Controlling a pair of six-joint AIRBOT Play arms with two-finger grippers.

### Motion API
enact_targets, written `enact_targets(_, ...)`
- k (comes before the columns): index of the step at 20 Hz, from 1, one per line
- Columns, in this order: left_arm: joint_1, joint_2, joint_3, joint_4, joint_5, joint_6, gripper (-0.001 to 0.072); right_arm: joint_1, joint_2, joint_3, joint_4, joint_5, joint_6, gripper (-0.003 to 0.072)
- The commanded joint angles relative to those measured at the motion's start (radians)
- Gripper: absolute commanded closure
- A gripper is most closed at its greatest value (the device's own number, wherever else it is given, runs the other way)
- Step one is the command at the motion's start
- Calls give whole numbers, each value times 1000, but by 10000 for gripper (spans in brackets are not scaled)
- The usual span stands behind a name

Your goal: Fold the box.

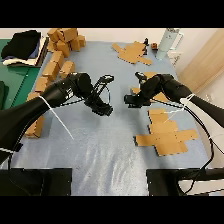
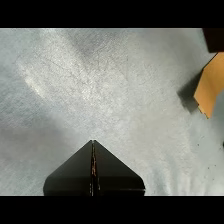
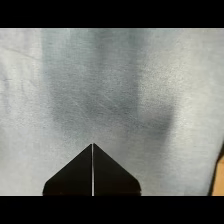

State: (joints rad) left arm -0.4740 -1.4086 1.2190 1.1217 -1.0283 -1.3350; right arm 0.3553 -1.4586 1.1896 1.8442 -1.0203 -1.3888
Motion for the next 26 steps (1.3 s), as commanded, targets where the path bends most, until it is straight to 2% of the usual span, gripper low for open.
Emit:
enact_targets(1,0,1,0,0,0,0,694,1,-1,1,25,18,39,681)
enact_targets(3,0,1,0,0,0,0,694,0,0,6,68,-2,69,682)
enact_targets(4,0,1,0,0,0,0,694,-6,7,29,56,-79,61,682)
enact_targets(5,0,1,0,-2,3,0,694,-18,21,68,-13,-217,41,681)
enact_targets(7,0,0,0,-7,35,0,694,-42,86,109,-312,-493,45,682)
enact_targets(8,0,0,0,-7,65,0,695,-58,127,106,-486,-583,45,682)
enact_targets(9,0,0,0,-7,98,0,694,-88,172,95,-672,-649,45,681)
enact_targets(10,0,-1,0,-14,117,0,694,-133,217,73,-797,-670,45,681)
enact_targets(11,0,0,0,-29,124,0,695,-207,262,43,-860,-657,50,606)
enact_targets(12,0,-1,0,-31,133,0,694,-306,293,15,-849,-616,57,490)
enact_targets(14,0,0,0,-32,143,0,694,-510,305,-33,-712,-522,36,286)
enact_targets(17,0,0,0,-53,130,0,693,-777,256,-75,-480,-425,-158,244)
enact_targets(18,0,0,0,-65,130,0,693,-848,222,-76,-414,-420,-244,217)
enact_targets(22,0,0,0,-116,119,0,690,-1032,67,-76,-255,-446,-455,217)
enact_targets(23,0,0,0,-124,118,0,486,-1059,32,-76,-208,-449,-492,217)
enact_targets(24,0,0,0,-128,119,-1,77,-1086,3,-75,-150,-450,-530,217)
enact_targets(25,0,0,0,-143,119,-1,27,-1106,-16,-75,-96,-450,-560,218)
enact_targets(26,0,0,0,-162,119,-1,65,-1124,-27,-75,-72,-450,-586,217)
